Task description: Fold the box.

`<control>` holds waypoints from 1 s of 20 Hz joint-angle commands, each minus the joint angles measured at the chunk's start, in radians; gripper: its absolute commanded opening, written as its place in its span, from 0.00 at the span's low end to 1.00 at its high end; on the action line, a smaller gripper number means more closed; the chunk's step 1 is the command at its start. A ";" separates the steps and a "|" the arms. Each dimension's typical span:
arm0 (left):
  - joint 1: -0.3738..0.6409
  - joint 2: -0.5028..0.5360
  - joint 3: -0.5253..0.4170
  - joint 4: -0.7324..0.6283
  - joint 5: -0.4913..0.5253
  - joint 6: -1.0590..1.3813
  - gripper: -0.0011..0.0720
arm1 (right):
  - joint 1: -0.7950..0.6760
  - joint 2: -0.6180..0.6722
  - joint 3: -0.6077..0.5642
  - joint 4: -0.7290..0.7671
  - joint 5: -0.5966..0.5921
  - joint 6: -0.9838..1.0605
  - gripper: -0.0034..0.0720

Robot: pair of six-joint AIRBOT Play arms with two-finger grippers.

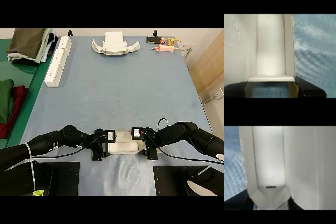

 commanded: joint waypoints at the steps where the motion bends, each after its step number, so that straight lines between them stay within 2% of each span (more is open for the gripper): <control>1: 0.001 0.000 0.001 -0.001 -0.002 -0.002 0.97 | 0.000 0.001 0.000 0.000 0.000 0.000 0.62; 19: 0.000 0.001 0.002 -0.034 -0.014 0.002 0.97 | 0.000 0.001 0.000 0.000 0.000 0.000 0.62; 20: 0.000 0.001 0.002 -0.034 -0.014 0.002 0.85 | 0.000 0.001 0.000 0.000 0.000 0.000 0.62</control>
